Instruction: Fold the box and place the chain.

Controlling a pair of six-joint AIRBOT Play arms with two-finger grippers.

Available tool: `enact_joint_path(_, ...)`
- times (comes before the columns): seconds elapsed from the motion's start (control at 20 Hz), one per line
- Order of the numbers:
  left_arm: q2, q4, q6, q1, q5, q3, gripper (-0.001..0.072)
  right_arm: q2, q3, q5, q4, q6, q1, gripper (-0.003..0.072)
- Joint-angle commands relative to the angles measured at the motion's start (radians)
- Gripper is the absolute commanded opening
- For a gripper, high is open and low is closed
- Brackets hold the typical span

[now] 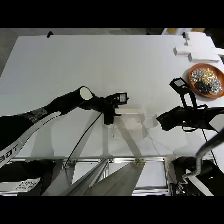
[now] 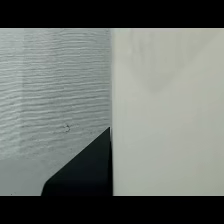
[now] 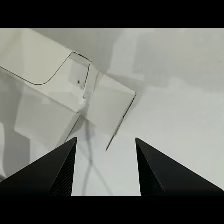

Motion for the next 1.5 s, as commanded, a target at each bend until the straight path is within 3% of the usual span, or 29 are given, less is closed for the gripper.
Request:
enact_joint_path(0.0, -0.005, 0.006, 0.000, 0.000, 0.004, 0.000, 0.0003, 0.001, 0.001, -0.002, 0.000, 0.000, 0.001, 0.0410)
enact_joint_path(0.8, 0.044, 0.040, -0.021, -0.001, 0.004, 0.000, 0.0004, 0.001, 0.001, -0.008, 0.000, 0.000, 0.001, 0.0409)
enact_joint_path(1.45, 0.026, 0.108, -0.090, -0.001, 0.016, 0.000, 0.0001, 0.001, 0.001, -0.010, -0.001, -0.001, 0.001, 0.0409)
